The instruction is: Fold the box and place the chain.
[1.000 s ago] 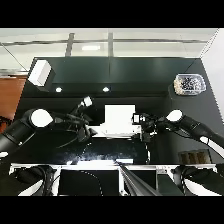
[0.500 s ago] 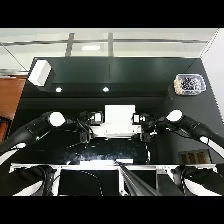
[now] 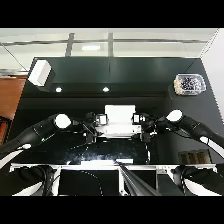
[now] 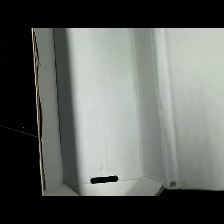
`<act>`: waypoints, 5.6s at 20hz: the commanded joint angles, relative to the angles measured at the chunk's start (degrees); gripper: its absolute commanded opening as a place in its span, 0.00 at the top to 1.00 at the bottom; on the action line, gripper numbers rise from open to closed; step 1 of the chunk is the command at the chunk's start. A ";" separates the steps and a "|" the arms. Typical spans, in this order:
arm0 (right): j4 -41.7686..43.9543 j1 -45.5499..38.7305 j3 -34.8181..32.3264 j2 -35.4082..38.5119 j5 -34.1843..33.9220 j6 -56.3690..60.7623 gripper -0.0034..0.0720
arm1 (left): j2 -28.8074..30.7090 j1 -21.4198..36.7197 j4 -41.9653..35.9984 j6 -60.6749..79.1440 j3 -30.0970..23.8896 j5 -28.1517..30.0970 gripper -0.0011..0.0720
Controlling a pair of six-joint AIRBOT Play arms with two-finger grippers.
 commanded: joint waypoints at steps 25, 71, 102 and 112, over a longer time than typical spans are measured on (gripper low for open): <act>0.00 0.00 -0.02 -0.02 0.00 0.02 0.65 | -3.82 -1.97 -17.05 4.33 0.02 1.75 0.57; 0.00 0.00 -0.02 -0.02 0.00 0.02 0.65 | -8.55 25.40 -23.30 -41.59 -3.48 -26.05 0.89; 0.02 0.00 -0.02 -0.02 0.00 0.02 0.65 | -8.55 2.54 5.40 -81.88 17.97 -23.69 0.30; 0.02 0.00 -0.02 -0.02 -0.02 0.02 0.65 | -9.79 -6.75 23.78 -108.21 20.59 -17.35 0.30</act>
